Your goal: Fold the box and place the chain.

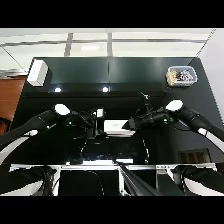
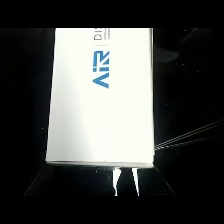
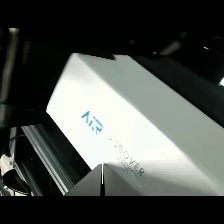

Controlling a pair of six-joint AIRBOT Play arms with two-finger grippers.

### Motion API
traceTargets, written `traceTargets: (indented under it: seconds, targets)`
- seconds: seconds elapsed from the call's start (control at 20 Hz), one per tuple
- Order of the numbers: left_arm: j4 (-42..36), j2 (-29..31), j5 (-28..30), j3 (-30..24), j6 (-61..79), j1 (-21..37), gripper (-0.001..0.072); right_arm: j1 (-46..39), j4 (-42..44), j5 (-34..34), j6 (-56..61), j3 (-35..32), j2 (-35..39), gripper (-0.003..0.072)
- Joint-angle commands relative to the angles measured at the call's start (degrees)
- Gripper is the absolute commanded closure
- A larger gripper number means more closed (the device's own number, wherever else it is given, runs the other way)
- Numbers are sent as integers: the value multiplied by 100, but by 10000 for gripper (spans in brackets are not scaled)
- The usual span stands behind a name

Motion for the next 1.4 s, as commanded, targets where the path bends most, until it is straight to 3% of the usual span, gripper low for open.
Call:
traceTargets:
  seconds: [0.0,0.3,0.5,0.7,0.75,0.8,0.85,0.95,1.1,1.35]
  targets:
    - [2,-4,2,4,0,0,365,-2,-476,-295,264,-11,-208,671]
    - [0,-4,0,4,2,0,364,-7,-485,-302,2,20,-210,671]
    - [-42,-4,0,4,0,4,364,-282,-599,667,-229,468,201,671]
    - [-365,35,2,11,-221,7,358,-1231,-1152,1624,-219,863,990,671]
    - [-326,87,-31,11,-452,7,293,-1530,-1290,1788,-170,868,1217,671]
    - [-146,181,-81,11,-514,7,63,-1816,-1482,1980,-131,868,1419,672]
    - [107,321,-85,11,-577,7,-8,-2052,-1707,2190,-103,868,1574,671]
    - [516,721,-55,13,-621,7,-8,-2461,-2175,2542,50,868,1812,671]
    - [535,1196,-153,190,-1257,-42,-5,-2756,-2481,2549,149,866,1963,671]
    - [94,682,-111,960,-2041,-748,-3,-2754,-2356,1799,153,866,1963,671]
